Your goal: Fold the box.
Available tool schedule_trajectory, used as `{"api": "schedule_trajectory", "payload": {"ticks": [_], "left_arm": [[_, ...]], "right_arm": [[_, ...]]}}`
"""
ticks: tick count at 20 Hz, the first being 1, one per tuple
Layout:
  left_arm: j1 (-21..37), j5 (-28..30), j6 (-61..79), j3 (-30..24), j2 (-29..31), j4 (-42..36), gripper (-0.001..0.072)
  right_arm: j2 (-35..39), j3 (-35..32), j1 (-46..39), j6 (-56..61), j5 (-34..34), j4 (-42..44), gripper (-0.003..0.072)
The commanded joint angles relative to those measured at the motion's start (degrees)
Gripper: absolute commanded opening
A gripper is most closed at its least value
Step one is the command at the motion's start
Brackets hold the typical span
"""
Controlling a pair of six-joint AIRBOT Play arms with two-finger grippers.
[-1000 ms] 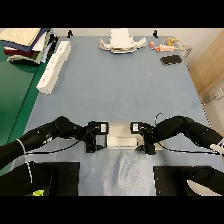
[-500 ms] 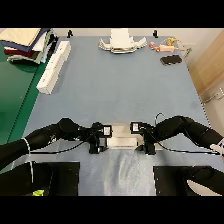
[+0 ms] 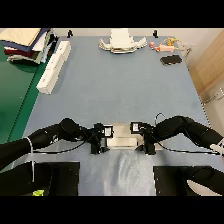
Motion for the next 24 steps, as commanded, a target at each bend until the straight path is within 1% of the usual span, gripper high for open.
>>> {"api": "schedule_trajectory", "payload": {"ticks": [1,5,6,7,10,11,24], "left_arm": [[-0.87,-0.04,0.2,-0.02,-0.9,-0.26,0.0699],[-0.87,1.44,-0.48,0.2,-1.2,-0.39,0.0698],[-0.87,1.44,-0.48,0.2,-1.2,-0.42,0.0667],[-0.87,1.4,-0.48,0.2,-1.2,-0.39,0.0565],[-0.87,1.42,-0.5,0.2,-1.2,-0.42,0.0558],[-0.87,1.42,-0.5,0.22,-1.2,-0.44,0.0513],[-0.87,1.38,-0.48,0.2,-1.16,-0.42,0.0513]], "right_arm": [[0.04,0.04,0.02,0.02,0.0,0.0,0.0462],[0.04,0.04,0.02,0.02,0.02,0.0,0.0462],[0.04,0.04,0.02,0.02,0.02,0.0,0.0462],[0.04,0.04,0.02,0.02,0.0,0.0,0.0462],[0.04,0.04,0.02,0.02,0.02,0.0,0.0462],[0.04,0.04,0.02,0.02,0.02,0.0,0.0462],[0.04,0.04,0.02,0.02,0.0,0.0,0.0462]]}}
